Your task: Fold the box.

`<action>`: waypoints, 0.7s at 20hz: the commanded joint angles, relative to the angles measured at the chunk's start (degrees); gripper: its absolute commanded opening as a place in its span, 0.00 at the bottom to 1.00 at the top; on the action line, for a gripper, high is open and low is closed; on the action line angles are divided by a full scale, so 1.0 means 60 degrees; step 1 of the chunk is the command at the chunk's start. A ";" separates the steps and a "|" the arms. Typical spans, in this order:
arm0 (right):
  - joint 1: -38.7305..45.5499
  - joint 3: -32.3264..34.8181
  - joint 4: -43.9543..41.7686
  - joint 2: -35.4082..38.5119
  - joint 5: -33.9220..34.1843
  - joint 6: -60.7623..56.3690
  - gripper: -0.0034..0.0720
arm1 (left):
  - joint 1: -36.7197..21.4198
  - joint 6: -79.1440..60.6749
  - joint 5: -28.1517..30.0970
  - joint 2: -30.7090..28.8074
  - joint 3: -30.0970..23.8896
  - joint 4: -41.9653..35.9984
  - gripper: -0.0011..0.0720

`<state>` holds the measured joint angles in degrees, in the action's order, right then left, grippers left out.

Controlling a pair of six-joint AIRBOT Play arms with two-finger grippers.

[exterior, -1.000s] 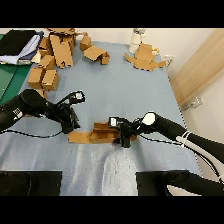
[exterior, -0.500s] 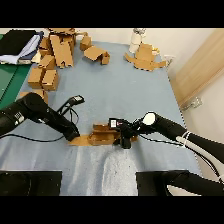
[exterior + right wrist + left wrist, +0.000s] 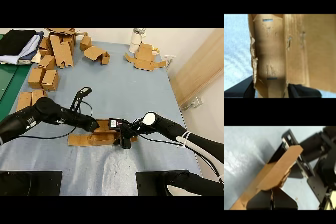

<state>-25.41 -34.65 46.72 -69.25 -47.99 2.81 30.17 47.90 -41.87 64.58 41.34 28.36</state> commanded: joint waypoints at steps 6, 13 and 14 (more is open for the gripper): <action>-0.0007 -0.0004 -0.0004 0.0007 -0.0004 -0.0018 0.65 | -0.0044 0.1290 -0.0080 0.2900 0.1439 -0.0259 0.03; -0.0007 -0.0004 -0.0004 0.0007 0.0000 -0.0018 0.65 | -0.0040 0.2033 -0.0852 0.3566 0.1446 -0.0291 0.03; -0.0007 -0.0004 -0.0004 0.0007 0.0000 -0.0018 0.65 | -0.0040 0.2076 -0.0860 0.3610 0.1446 -0.0423 0.03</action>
<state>-25.41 -34.65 46.70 -69.25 -48.01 2.70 29.93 58.50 -45.52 84.82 49.84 26.72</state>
